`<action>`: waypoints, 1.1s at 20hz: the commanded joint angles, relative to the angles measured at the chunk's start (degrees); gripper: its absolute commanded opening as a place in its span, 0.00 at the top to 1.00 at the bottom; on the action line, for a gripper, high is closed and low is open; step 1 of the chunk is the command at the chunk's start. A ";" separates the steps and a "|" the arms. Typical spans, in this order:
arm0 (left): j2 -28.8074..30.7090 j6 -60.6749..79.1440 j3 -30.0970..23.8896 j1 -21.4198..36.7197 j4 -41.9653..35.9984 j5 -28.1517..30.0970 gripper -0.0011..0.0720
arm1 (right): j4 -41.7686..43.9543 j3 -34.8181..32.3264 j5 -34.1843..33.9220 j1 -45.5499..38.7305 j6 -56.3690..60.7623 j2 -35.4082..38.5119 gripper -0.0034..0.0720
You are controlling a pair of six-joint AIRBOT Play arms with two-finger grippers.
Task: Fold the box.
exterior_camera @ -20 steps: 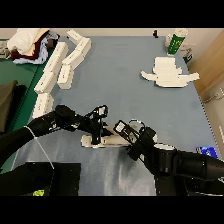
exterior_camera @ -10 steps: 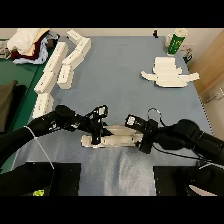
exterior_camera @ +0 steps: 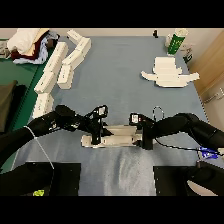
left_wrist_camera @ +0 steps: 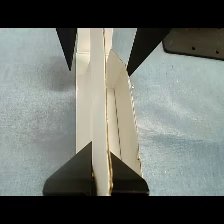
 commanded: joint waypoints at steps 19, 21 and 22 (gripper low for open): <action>-0.04 0.02 0.07 0.07 0.02 0.00 0.97 | 5.84 -4.57 3.34 0.11 -11.72 -0.68 0.00; -0.04 0.02 0.07 0.07 0.02 0.02 0.97 | 6.01 -4.57 4.31 0.11 -11.74 -1.38 0.01; -0.04 0.02 0.07 0.07 0.02 0.00 0.97 | 6.03 -4.57 4.31 0.11 -11.78 -1.99 0.02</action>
